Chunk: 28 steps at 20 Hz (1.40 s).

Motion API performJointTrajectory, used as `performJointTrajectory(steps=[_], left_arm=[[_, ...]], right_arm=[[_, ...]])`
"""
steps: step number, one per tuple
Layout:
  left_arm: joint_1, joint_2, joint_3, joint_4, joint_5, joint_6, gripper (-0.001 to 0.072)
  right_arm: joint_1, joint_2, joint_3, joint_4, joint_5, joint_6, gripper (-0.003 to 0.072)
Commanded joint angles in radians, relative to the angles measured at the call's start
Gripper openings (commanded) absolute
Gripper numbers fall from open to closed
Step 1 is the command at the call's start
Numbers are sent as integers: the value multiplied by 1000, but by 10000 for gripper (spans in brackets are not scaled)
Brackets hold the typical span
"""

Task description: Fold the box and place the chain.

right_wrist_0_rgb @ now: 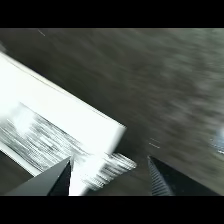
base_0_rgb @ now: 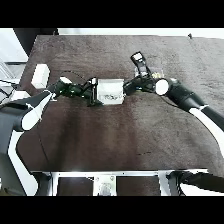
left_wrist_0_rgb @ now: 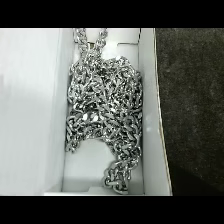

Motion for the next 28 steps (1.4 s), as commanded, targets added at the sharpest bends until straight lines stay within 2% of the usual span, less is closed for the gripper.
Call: performJointTrajectory(steps=[1, 4, 5, 6, 9, 13, 21, 28], left_arm=[[0, 0, 0, 0, 0, 0, 401], [0, 0, 0, 0, 0, 0, 401], [0, 0, 0, 0, 0, 0, 401], [0, 0, 0, 0, 0, 0, 401], [0, 0, 0, 0, 0, 0, 401], [0, 0, 0, 0, 0, 0, 401], [0, 0, 0, 0, 0, 0, 401], [0, 0, 0, 0, 0, 0, 401]], right_arm=[[-109, 21, -11, 76, 120, -414, 565], [-225, -47, -12, 515, 245, -982, 564], [-262, -79, -10, 619, 291, -1105, 564], [-287, -113, -4, 663, 331, -1182, 565], [-315, -228, 40, 668, 433, -1300, 565], [-306, -360, 137, 668, 501, -1390, 559], [-248, -503, 298, 613, 523, -1416, 557], [-239, -557, 341, 612, 521, -1416, 557]])
